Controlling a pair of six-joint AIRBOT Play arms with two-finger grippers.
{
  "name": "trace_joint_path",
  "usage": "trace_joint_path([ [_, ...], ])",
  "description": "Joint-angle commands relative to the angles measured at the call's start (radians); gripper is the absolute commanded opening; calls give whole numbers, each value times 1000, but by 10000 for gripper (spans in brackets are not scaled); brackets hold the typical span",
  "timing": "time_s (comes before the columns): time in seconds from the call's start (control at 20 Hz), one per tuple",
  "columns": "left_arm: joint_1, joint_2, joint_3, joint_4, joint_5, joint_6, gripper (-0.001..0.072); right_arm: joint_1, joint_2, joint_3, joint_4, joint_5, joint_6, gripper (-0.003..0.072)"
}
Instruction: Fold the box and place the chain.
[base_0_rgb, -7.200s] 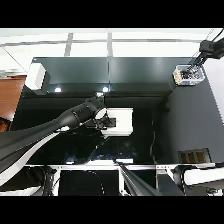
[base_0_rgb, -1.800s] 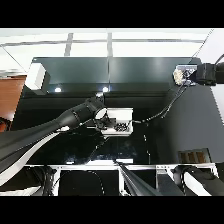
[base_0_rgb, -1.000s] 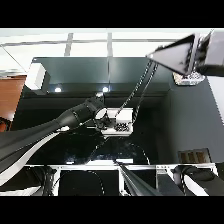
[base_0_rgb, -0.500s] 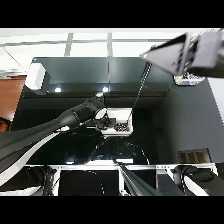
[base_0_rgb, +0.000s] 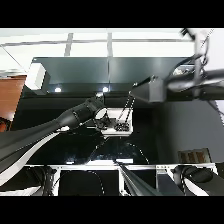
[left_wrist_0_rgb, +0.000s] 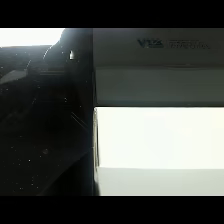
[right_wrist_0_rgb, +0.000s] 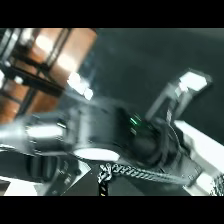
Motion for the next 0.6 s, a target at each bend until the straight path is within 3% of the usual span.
trace_joint_path([
  [0.0,0,0,1,0,0,0,29,23,-1,-133,-19,-79,13,15],
  [0.2,0,0,1,0,0,0,30,26,-32,-244,-19,-141,9,16],
  [0.55,0,0,1,0,0,0,30,64,-106,-250,-31,-154,-13,17],
])
